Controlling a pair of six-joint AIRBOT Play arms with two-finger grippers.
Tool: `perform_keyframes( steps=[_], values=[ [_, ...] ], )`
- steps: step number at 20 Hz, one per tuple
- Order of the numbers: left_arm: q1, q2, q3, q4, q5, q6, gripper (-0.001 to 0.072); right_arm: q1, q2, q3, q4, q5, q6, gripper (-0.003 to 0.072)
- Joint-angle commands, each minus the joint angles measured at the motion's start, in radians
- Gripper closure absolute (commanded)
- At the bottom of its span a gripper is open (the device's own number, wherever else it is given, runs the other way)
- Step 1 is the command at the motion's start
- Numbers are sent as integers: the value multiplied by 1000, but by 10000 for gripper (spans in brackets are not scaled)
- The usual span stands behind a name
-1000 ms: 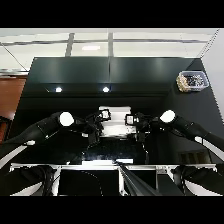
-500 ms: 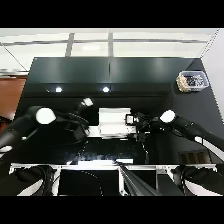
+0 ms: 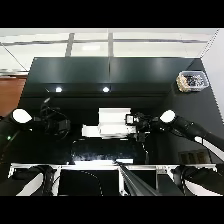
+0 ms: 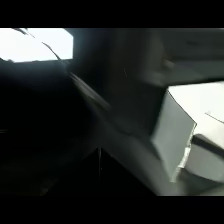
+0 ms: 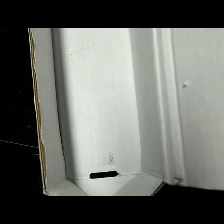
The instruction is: Fold the box and place the chain.
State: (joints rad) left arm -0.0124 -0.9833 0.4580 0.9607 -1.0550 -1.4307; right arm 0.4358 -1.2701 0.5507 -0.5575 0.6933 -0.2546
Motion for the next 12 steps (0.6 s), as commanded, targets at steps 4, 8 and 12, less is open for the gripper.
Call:
perform_keyframes(
  steps=[4,8,12],
  values=[
    [-8,-190,-76,-412,72,261,683,1,0,0,0,1,0,503],
    [-66,-278,-71,-458,106,349,683,1,0,0,0,1,0,503],
    [-111,-278,-45,-586,15,690,683,1,0,0,0,1,0,503]
  ],
)
